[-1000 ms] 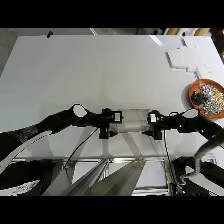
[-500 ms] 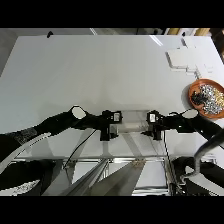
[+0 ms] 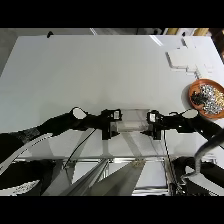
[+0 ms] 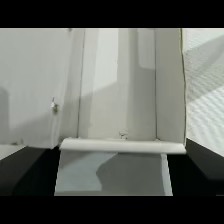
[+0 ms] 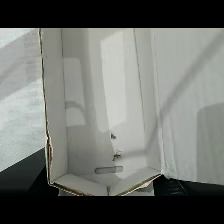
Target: Fold the box and place the chain.
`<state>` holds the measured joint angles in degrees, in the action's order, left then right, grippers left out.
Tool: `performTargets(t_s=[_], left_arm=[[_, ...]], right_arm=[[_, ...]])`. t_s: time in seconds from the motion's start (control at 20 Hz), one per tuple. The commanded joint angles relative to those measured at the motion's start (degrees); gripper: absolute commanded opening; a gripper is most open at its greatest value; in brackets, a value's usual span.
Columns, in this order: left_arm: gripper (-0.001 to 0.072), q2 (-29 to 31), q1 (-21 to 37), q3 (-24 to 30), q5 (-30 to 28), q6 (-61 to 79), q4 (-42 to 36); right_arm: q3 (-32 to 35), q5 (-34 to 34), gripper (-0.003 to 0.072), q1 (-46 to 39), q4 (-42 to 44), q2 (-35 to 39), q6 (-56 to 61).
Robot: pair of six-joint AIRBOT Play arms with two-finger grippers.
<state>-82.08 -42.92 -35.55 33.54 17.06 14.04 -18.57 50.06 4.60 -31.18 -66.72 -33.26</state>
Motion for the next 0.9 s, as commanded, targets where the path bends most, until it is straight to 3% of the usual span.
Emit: performTargets(t_s=[0.0, 0.15, 0.3, 0.4, 0.5, 0.85], left_arm=[[0.0700, -0.4, -1.2, 0.0, -0.4, 5.2, -2.1], [0.0695, -1.1, -1.4, 0.0, -1.0, 5.9, -2.8], [0.0576, -1.1, -1.4, 0.0, -1.0, 5.9, -2.9], [0.0320, -1.1, -1.4, 0.0, -1.0, 5.9, -2.9], [0.0202, -1.1, -1.4, 0.0, -1.6, 5.9, -2.9], [0.0204, -1.0, -1.4, 0.0, -1.6, 5.9, -2.9]], right_arm=[[0.0, 0.1, 0.0411, 0.0, -0.1, 0.0, 0.0], [0.0, 0.1, 0.0411, 0.0, -0.1, 0.0, 0.0], [0.0, 0.1, 0.0411, 0.0, 0.0, 0.0, 0.0], [0.0, 0.1, 0.0411, 0.0, -0.1, 0.0, 0.0], [0.0, 0.1, 0.0411, 0.0, -0.1, 0.0, 0.0], [0.0, 0.1, 0.0411, 0.0, -0.1, 0.0, 0.0]])
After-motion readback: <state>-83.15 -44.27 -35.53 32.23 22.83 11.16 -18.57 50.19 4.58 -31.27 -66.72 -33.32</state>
